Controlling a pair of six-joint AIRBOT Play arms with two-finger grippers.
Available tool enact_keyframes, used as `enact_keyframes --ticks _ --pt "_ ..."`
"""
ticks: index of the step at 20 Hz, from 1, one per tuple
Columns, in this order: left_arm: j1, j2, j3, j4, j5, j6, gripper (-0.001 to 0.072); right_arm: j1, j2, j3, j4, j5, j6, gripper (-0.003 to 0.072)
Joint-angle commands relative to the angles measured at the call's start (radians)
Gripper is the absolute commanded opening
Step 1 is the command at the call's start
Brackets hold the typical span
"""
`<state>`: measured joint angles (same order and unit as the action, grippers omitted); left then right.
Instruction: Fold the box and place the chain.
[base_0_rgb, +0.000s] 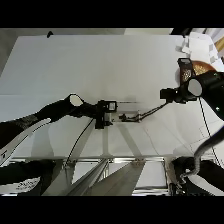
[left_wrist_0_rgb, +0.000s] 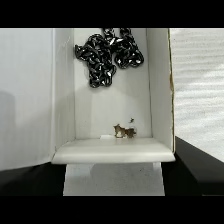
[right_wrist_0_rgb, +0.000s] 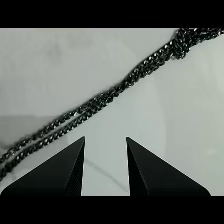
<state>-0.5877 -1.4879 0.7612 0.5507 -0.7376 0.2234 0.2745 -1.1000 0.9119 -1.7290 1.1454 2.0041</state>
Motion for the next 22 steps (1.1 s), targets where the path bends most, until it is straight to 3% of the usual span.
enact_keyframes --ticks 1,15,18,22 --pt "0.000 0.001 0.000 0.000 0.000 0.000 0.0013 -0.002 -0.056 0.000 0.002 -0.019 0.000 0.0296" --pt "0.000 0.000 0.000 0.000 0.000 0.000 0.0013 -0.024 -0.187 0.000 -0.016 -0.049 0.003 0.0300" --pt "0.000 0.001 0.000 0.000 0.000 0.000 0.0013 -0.046 -0.193 0.000 -0.012 -0.042 0.003 0.0401" --pt "0.000 0.001 0.000 0.000 0.000 0.000 0.0013 -0.087 -0.193 0.000 -0.008 -0.028 0.003 0.0402"
